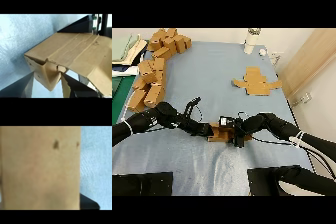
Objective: Fold the box.
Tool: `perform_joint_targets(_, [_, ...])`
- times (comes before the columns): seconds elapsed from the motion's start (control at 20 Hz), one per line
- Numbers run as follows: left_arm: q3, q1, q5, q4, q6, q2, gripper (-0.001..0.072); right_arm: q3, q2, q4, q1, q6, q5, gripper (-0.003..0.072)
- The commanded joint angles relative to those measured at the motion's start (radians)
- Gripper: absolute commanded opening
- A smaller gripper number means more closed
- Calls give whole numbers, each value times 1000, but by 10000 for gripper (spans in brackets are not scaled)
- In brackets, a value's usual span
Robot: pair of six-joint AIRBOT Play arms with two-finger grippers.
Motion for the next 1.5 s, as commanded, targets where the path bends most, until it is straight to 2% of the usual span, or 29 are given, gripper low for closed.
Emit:
perform_joint_targets(0.0, [1, -7, 23, -21, -3, -1, 487, 0, 0, 0, 0, 0, 0, 515])
perform_joint_targets(0.15, [6, -37, 43, 72, -112, 0, 485, 0, 0, 0, 0, 0, 0, 515])
perform_joint_targets(0.45, [150, -238, 84, 694, -690, 12, 485, 0, 0, 0, 0, 0, 0, 515])
perform_joint_targets(0.7, [206, -368, 82, 948, -955, 7, 485, 0, 0, 0, 0, 0, 0, 515])
perform_joint_targets(1.05, [241, -436, 34, 1065, -1163, -69, 473, 0, 0, 0, 0, 0, 1, 515])
perform_joint_targets(1.3, [303, -461, -11, 1080, -1198, -130, 473, 0, 0, 0, 0, 0, 0, 515])
perform_joint_targets(1.45, [354, -490, -89, 1157, -1262, -166, 473, 0, 0, 0, 0, 0, 0, 515])
